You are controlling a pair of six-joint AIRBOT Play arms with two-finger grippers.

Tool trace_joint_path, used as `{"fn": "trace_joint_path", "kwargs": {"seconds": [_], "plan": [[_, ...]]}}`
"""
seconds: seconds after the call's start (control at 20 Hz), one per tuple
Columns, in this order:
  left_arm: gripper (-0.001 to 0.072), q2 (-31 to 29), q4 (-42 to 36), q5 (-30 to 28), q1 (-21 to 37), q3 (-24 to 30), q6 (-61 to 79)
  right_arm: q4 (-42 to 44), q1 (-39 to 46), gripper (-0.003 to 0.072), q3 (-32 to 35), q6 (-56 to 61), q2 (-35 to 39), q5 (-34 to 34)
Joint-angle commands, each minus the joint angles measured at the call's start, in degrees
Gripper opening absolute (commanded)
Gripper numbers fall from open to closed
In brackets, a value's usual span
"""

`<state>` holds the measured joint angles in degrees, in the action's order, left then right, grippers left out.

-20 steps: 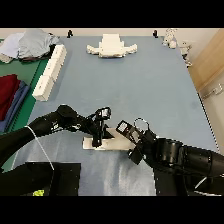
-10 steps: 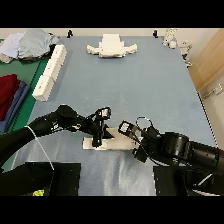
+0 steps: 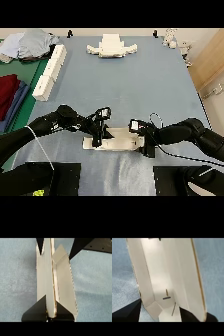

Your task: Fold the box.

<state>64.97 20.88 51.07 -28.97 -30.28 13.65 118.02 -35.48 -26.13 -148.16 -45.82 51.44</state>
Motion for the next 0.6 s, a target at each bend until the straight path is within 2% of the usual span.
{"fn": "trace_joint_path", "kwargs": {"seconds": [0.0, 0.2, 0.55], "plan": [[0.0013, 0.0, 0.0, 0.0, 0.0, 0.0, 0.0, 11.8, 5.5, 0.072, 3.2, -18.2, 0.0, -0.4], [0.0013, 0.0, 0.0, 0.0, 0.0, 0.0, 0.0, 12.1, 5.5, 0.072, 5.2, -18.5, -0.1, -3.6], [0.0013, 0.0, 0.0, 0.0, 0.0, 0.0, 0.0, 10.1, 5.5, 0.0718, 5.4, -18.4, -0.7, -2.9]]}}
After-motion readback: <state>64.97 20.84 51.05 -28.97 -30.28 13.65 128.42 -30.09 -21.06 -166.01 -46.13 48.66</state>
